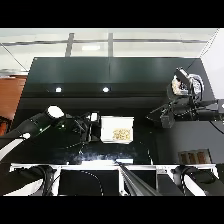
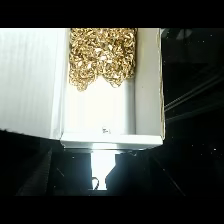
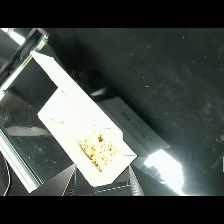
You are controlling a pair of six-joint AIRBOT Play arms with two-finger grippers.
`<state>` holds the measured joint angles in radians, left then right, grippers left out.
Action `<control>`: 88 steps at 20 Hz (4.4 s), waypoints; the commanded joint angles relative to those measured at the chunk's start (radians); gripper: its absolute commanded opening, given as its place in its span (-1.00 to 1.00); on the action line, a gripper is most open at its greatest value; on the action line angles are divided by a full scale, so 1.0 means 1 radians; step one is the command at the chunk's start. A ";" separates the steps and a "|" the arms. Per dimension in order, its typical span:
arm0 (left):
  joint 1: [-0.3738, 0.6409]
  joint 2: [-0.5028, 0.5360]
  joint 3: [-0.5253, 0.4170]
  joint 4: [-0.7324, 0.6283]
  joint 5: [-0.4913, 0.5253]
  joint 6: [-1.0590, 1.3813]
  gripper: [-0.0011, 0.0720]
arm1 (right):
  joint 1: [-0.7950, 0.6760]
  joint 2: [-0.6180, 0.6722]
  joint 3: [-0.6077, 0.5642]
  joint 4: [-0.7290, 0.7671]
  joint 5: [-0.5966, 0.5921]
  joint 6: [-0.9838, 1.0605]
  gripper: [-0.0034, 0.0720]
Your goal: Fold the box and place the chain.
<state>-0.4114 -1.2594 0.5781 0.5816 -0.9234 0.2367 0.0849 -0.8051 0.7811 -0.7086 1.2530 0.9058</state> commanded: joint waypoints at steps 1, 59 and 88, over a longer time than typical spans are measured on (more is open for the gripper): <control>-0.010 -0.002 0.001 -0.010 0.000 -0.001 0.97 | 0.000 0.000 0.000 0.000 -0.001 0.000 0.14; -0.100 -0.043 0.001 -0.016 0.070 -0.092 0.12 | 0.240 -0.251 -0.094 -0.031 -0.160 -0.365 1.00; -0.100 -0.043 0.001 -0.016 0.070 -0.092 0.13 | 0.402 -0.245 -0.114 -0.028 -0.264 -0.719 0.22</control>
<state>-0.5114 -1.3018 0.5781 0.5648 -0.8532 0.1444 0.4824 -1.0500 0.6670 -0.7361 0.9989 0.1665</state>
